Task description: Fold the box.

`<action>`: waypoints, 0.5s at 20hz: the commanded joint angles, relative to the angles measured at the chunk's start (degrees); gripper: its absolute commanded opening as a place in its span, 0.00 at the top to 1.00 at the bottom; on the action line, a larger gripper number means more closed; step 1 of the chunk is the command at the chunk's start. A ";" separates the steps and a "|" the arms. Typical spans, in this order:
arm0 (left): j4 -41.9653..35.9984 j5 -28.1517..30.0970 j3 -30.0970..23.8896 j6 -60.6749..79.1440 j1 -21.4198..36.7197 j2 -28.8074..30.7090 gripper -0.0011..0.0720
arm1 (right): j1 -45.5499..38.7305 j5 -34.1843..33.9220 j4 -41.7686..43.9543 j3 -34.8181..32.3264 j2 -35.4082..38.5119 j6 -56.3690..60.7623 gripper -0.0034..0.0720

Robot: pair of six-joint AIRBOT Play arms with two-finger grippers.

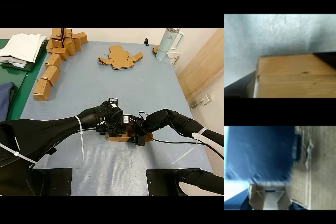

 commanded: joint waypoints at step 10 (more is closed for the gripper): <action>-13.03 -8.52 2.82 7.69 7.58 0.17 0.27 | -0.02 0.00 -0.04 0.02 0.02 0.07 0.27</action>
